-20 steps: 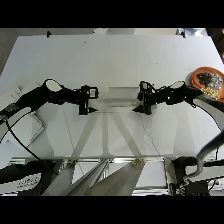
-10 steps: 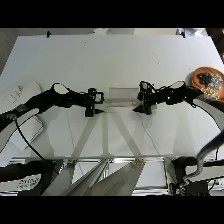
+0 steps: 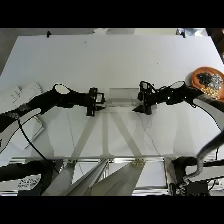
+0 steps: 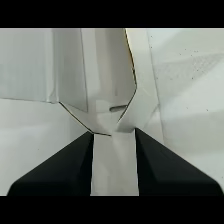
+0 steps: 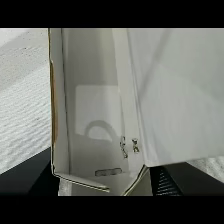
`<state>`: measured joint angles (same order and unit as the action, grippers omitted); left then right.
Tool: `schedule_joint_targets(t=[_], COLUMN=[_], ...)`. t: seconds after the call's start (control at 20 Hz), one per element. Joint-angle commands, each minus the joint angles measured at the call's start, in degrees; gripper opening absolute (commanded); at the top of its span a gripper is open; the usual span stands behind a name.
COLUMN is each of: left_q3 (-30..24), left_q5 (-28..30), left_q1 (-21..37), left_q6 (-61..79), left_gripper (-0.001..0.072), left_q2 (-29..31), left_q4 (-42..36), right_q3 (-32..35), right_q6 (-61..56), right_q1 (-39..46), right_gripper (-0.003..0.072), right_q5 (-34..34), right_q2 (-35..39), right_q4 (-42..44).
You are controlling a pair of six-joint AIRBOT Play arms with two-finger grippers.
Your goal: Fold the box and place the chain.
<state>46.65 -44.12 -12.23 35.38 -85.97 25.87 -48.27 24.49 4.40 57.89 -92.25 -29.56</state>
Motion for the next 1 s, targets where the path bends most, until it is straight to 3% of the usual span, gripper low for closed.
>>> schedule_joint_targets(t=[0.0, 0.7, 0.95], left_q3=[-0.02, -0.02, -0.02], left_q5=[0.48, -2.95, 0.74], left_q1=[-0.02, -0.07, -2.21], left_q6=[4.55, 6.05, 8.83], left_gripper=[0.0283, 0.0283, 0.0280], left_q2=[-0.04, -0.04, -0.09], left_q4=[-5.68, -4.39, -4.44], right_q3=[0.00, 0.00, 0.00], right_q6=[0.00, 0.00, 0.00], right_q1=[-0.04, -0.04, -0.04], right_gripper=[0.0398, 0.0398, 0.0398], right_q5=[-0.02, -0.02, -0.02], right_q2=[-0.02, -0.02, -0.02], right_q4=[0.00, 0.00, 0.00])
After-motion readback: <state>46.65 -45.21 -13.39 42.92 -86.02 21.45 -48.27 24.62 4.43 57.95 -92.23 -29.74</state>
